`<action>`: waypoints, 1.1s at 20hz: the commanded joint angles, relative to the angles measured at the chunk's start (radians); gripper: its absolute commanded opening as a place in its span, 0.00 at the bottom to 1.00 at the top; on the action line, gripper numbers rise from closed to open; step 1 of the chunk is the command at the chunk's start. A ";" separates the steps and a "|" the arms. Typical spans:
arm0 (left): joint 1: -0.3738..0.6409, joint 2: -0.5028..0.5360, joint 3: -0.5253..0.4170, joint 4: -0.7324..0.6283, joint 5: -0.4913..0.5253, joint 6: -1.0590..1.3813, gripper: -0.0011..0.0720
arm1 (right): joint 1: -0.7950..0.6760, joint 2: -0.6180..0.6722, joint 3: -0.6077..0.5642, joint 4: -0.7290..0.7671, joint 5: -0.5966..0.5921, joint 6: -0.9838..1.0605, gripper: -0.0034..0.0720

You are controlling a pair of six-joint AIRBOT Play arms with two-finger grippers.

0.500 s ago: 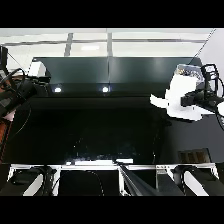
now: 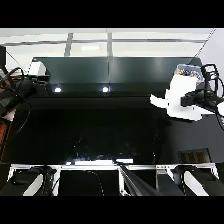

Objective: Fold the box and place the chain.

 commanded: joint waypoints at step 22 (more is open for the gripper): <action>-0.045 -0.200 0.023 0.000 -0.014 -0.003 0.99 | -0.815 -0.533 0.539 0.255 0.397 0.242 0.99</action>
